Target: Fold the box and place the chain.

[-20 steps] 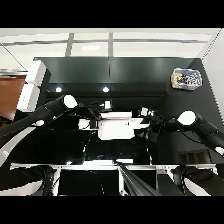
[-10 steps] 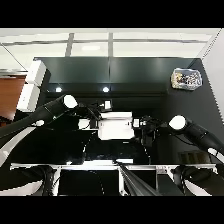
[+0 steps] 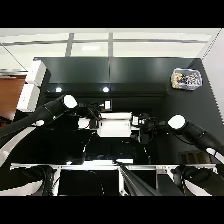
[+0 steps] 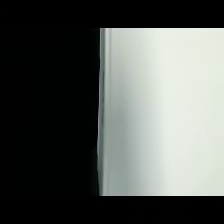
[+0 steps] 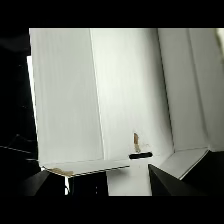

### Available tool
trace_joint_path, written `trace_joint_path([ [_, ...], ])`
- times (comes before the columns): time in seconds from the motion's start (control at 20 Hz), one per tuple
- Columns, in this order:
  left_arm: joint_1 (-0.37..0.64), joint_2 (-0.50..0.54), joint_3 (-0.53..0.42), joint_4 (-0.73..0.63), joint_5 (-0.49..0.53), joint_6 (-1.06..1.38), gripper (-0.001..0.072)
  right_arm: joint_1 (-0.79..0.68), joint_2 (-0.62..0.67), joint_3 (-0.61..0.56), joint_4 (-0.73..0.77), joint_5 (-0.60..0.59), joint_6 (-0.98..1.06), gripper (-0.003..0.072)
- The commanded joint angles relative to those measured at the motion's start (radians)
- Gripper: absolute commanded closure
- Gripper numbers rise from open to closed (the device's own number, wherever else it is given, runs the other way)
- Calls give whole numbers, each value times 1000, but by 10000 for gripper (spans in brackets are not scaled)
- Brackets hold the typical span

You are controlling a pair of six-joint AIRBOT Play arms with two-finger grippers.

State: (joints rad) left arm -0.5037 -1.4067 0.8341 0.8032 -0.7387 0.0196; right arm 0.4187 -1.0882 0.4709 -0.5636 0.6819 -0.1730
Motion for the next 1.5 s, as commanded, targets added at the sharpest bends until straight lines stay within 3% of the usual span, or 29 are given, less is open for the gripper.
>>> trace_joint_path([
  [0.0, -1, -1, 1, -1, 1, 0, 683, -8, 16, 1, 17, -1, 5, 65],
  [0.6, -1, -1, 1, -1, -2, 0, 683, -13, 19, 0, 29, -101, 218, 63],
  [0.8, -1, -1, 1, -1, -2, 0, 683, -11, 20, 4, 39, -99, 141, 63],
  [1.1, -1, -1, 1, -8, -4, 0, 683, -15, 19, 102, 36, -61, 37, 63],
  [1.45, -20, 0, 1, -7, -70, 3, 683, -37, 18, 101, -73, -5, 45, 63],
])
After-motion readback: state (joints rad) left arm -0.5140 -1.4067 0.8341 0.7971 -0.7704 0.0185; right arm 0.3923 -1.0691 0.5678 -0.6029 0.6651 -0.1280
